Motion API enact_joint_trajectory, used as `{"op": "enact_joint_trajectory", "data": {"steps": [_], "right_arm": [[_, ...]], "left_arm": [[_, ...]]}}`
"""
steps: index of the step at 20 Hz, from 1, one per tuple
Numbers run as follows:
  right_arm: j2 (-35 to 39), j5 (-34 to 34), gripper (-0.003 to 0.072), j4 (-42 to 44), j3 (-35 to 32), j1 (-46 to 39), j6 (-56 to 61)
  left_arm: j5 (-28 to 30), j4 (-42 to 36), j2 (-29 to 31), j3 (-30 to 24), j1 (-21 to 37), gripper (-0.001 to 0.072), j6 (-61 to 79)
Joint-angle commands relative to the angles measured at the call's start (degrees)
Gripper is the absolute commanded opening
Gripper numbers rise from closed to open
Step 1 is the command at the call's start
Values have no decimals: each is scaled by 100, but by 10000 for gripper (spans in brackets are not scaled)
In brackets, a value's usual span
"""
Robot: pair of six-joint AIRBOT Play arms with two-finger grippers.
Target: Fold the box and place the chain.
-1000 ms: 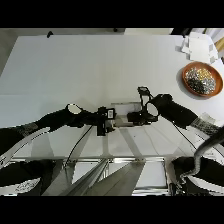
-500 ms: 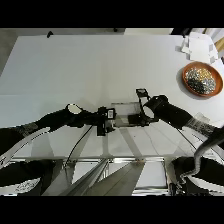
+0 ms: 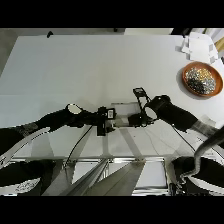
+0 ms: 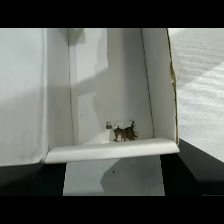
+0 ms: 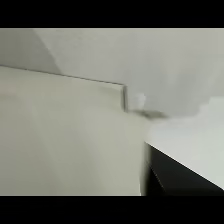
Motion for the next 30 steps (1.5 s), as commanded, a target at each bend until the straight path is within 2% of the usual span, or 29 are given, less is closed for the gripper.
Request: {"op": "enact_joint_trajectory", "data": {"steps": [1,4,6,8,11,15,19,23,27,30], "right_arm": [[693,192,415,-85,9,-2,-448],[1530,715,415,-278,61,-44,-752],[1980,1073,414,-492,278,-369,-820],[2205,1228,409,-533,603,-1034,-1268],[2074,1121,402,-531,1021,-2371,-1985],[1434,656,402,-476,1436,-4339,-2828],[184,361,402,-179,2065,-5600,-3174],[-881,-61,401,-153,2457,-5925,-3193],[-1429,-944,381,-70,2461,-5930,-3119],[-1698,-1307,377,118,2461,-5930,-3099]], "left_arm": [[0,2,0,4,2,69,2],[0,0,0,4,2,69,2],[0,2,0,4,0,69,2],[0,0,0,4,2,69,2],[0,2,0,4,0,69,2],[0,2,0,4,2,69,2],[0,2,0,4,2,69,2],[0,2,0,4,0,69,2],[-2,2,0,4,2,69,2],[0,2,0,4,2,69,2]]}}
